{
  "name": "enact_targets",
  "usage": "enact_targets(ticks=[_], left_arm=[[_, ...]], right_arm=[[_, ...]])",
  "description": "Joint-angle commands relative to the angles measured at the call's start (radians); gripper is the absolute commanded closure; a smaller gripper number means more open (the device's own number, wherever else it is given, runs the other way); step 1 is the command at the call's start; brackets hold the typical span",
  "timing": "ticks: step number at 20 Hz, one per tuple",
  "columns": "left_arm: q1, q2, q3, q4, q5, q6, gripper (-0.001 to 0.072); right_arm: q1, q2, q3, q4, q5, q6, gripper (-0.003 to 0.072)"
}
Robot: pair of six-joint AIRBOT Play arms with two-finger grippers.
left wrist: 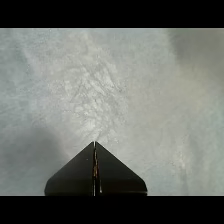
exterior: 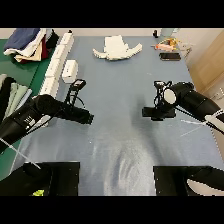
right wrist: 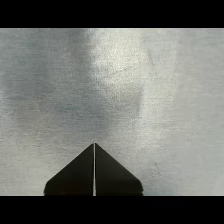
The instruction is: Fold the box.
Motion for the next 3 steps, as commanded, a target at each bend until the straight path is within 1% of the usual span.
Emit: enact_targets(ticks=[1,3], left_arm=[[-0.036,0.008,-0.024,-0.002,0.016,-0.013,0.0695],[-0.036,0.008,-0.024,-0.001,0.017,-0.013,0.0695]], right_arm=[[0.000,0.000,0.001,0.000,0.000,0.000,0.0679],[0.000,0.000,0.001,0.000,0.000,0.000,0.0679]])
